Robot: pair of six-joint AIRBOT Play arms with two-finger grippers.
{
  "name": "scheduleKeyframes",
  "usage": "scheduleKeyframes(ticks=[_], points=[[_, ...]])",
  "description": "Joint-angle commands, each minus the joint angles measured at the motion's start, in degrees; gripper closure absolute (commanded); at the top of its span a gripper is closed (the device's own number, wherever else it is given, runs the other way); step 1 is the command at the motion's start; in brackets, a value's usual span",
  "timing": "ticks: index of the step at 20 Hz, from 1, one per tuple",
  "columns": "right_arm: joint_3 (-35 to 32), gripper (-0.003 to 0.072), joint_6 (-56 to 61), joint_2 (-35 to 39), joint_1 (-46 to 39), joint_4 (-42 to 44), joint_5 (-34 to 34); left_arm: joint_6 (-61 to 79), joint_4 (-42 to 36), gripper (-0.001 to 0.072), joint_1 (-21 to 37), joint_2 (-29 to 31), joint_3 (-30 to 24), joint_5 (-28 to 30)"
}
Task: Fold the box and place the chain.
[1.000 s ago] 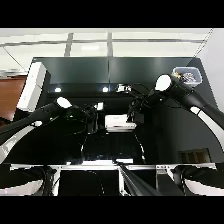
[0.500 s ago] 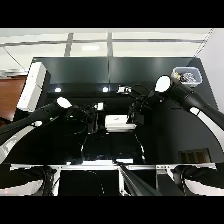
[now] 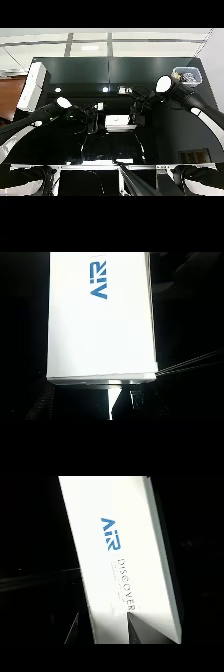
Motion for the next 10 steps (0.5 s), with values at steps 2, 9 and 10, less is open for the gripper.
scheduleKeyframes(ticks=[2, 9, 10], points=[[1.2, 0.0304, 19.2, 2.6, -4.2, 0.3, 8.4, 0.0, 0.0, 0.0304, 0.0, 0.0, 0.0, 0.0], [-14.2, 0.0675, 19.7, 2.7, -10.9, 39.7, 7.0, 0.0, 0.0, 0.0304, 0.0, 0.0, 0.0, 0.0], [-16.2, 0.0675, 19.8, 2.6, -10.3, 42.0, 1.0, 0.0, 0.0, 0.0304, 0.0, 0.0, 0.0, 0.0]])
